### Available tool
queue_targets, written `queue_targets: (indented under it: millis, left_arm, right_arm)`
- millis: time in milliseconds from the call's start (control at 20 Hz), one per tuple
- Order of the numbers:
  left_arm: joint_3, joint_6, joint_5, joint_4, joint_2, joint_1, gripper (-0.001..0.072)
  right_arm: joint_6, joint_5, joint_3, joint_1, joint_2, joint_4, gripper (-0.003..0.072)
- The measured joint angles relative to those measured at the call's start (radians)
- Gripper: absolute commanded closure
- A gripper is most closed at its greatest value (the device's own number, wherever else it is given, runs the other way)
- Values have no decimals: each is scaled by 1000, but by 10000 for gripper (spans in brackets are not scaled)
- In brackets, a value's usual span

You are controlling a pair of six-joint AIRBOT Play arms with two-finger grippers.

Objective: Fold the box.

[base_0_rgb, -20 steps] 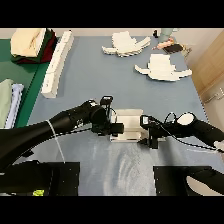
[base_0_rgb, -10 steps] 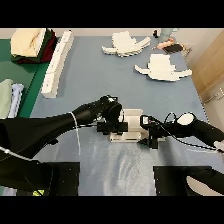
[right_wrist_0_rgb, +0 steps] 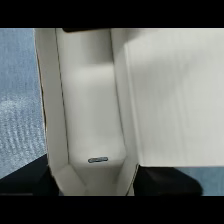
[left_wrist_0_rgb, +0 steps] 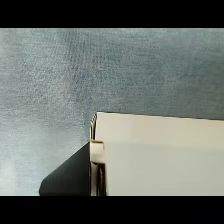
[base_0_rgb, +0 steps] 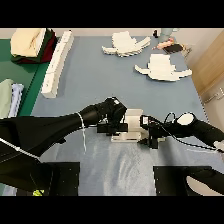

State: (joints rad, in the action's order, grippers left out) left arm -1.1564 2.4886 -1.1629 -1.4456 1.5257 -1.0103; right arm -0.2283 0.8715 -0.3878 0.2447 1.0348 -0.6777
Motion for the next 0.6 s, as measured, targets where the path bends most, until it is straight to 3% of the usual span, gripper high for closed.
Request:
queue_targets:
  millis: [200, 250, 300, 350, 600]
  left_arm:
    - [-1, 25, 7, -19, 2, -17, 692]
    - [-1, 25, 8, -21, 2, -21, 538]
    - [0, 25, 13, -22, 1, -23, 213]
    - [-1, 24, 20, -21, -2, -26, 90]
    - [-14, 13, -26, -11, -57, -30, 92]
  right_arm:
    - [1, 1, 0, 0, 0, 0, 169]
    - [1, 1, 0, 0, 0, 0, 169]
    - [3, 3, 0, 0, 0, 0, 169]
    - [4, 2, 0, 0, 0, 3, 169]
    - [4, 2, 0, 0, 0, 2, 169]
